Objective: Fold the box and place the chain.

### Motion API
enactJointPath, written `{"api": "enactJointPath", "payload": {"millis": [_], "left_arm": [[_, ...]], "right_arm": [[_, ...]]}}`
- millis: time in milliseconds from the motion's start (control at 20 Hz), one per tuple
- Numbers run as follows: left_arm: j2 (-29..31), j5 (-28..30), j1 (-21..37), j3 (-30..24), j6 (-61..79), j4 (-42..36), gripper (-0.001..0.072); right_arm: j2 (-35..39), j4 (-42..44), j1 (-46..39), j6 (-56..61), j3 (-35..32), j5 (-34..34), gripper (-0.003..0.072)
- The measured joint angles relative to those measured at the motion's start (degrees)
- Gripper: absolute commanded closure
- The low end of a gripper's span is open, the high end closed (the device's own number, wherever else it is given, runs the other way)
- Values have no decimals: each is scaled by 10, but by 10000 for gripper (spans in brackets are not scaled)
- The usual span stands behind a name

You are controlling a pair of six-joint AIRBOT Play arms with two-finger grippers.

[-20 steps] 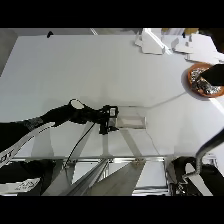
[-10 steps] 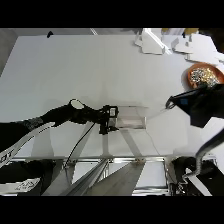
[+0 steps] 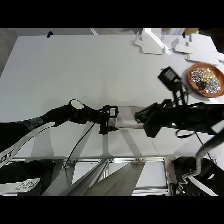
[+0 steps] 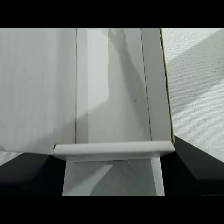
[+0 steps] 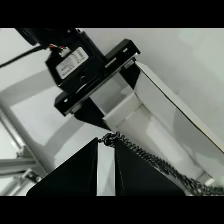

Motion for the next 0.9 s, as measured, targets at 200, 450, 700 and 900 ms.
{"api": "enactJointPath", "payload": {"millis": [200, 450, 700, 900], "left_arm": [[0, 0, 0, 0, 0, 0, 575], [0, 0, 0, 0, 0, 0, 575], [0, 0, 0, 0, 0, 0, 574], [0, 0, 0, 0, 0, 0, 575]], "right_arm": [[-72, -22, 25, -1, -30, -50, 671], [-153, -48, 33, 0, -40, -64, 529], [-155, -87, 21, 7, -8, -1, 530], [-112, -133, -49, 16, 43, 101, 652]]}}
